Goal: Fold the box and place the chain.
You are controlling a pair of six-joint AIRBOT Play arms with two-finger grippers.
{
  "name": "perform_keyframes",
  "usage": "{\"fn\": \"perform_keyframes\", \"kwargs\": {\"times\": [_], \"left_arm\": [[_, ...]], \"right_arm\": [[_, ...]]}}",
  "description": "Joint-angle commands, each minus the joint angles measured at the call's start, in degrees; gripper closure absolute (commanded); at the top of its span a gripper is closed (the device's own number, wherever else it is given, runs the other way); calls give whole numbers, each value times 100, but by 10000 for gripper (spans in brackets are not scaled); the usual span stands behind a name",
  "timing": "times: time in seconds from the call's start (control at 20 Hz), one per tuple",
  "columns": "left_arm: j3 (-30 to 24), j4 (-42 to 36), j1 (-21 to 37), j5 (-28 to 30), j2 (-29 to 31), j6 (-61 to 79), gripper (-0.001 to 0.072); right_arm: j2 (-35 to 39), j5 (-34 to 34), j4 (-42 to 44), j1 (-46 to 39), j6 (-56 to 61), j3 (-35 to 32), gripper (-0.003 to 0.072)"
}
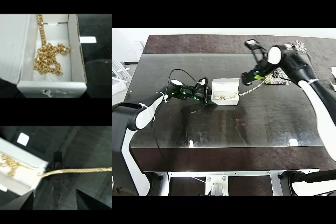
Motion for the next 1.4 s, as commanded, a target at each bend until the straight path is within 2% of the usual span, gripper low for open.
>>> {"fn": "perform_keyframes", "kwargs": {"times": [0.0, 0.15, 0.3, 0.6, 0.85, 0.95, 1.05, 1.15, 1.2, 1.25, 1.35], "left_arm": [[0, 0, 4, 2, 0, 0, 179], [0, 0, 7, 2, 0, 0, 179], [0, 0, 4, 2, 0, 0, 179], [0, 0, 4, 2, 0, 0, 179], [0, 0, 4, 4, 0, 0, 179], [0, 0, 4, 4, 0, 0, 179], [0, 0, 4, 4, 0, 0, 179], [0, 0, 4, 4, 0, 0, 179], [0, 0, 4, 4, 0, 0, 179], [0, 0, 4, 4, 0, 0, 179], [0, 0, 4, 4, 0, 0, 179]], "right_arm": [[280, -1220, 2, -704, 525, -1045, 98], [271, -2481, 70, -1215, 975, -2011, 97], [160, -3342, 485, -1563, 1054, -2439, 97], [-586, -3978, 1191, -1652, 966, -2157, 97], [-1099, -4002, 1853, -1648, 728, -1659, 113], [-1200, -4006, 1974, -1648, 623, -1543, 280], [-1266, -4033, 1971, -1657, 619, -1495, 339], [-1303, -4216, 1971, -1696, 557, -1493, 457], [-1303, -4245, 1967, -1731, 555, -1491, 591], [-1303, -4236, 1967, -1744, 553, -1464, 668], [-1220, -4111, 1967, -1759, 551, -1410, 669]]}}
